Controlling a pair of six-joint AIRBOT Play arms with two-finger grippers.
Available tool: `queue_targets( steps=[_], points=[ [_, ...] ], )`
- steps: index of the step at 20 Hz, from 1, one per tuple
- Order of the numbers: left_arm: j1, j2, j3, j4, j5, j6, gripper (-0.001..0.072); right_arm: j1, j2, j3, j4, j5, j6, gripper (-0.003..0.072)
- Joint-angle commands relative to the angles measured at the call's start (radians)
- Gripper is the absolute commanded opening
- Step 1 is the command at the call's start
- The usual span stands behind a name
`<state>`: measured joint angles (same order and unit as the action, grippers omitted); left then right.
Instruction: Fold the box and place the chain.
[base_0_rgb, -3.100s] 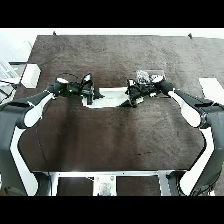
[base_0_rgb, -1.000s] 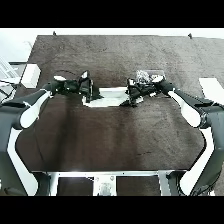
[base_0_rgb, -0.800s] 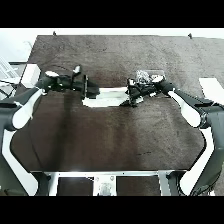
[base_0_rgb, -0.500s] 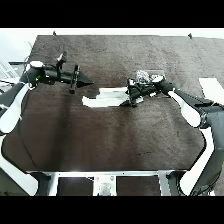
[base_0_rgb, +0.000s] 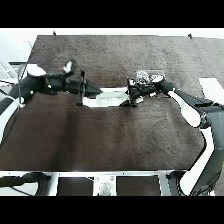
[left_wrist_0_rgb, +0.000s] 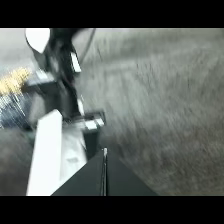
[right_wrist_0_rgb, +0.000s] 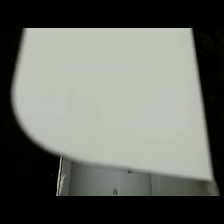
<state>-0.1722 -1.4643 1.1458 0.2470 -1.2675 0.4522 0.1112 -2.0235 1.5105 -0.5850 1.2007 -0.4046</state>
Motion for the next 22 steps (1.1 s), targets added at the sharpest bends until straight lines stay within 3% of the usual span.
queue_targets(
  steps=[1,5,13,17,22],
  points=[
    [-0.038,0.003,-0.132,-0.009,0.142,0.02,0.0015,0.0,0.0,-0.001,0.0,0.0,0.0,0.0438],
    [-0.038,-0.127,-0.11,-0.076,0.163,-0.025,0.0015,0.0,0.0,-0.001,0.0,0.001,0.0,0.0438],
    [-0.053,-0.371,0.237,-0.069,0.223,-0.143,0.0016,0.0,0.0,-0.001,0.0,0.001,0.0,0.0438],
    [-0.053,-0.41,0.33,-0.067,0.314,-0.165,0.0017,0.0,0.0,-0.001,0.0,0.001,0.0,0.0438],
    [-0.053,-0.449,0.352,-0.043,0.358,-0.195,0.0017,0.0,0.0,-0.001,0.0,0.001,0.0,0.0438]
  ],
)
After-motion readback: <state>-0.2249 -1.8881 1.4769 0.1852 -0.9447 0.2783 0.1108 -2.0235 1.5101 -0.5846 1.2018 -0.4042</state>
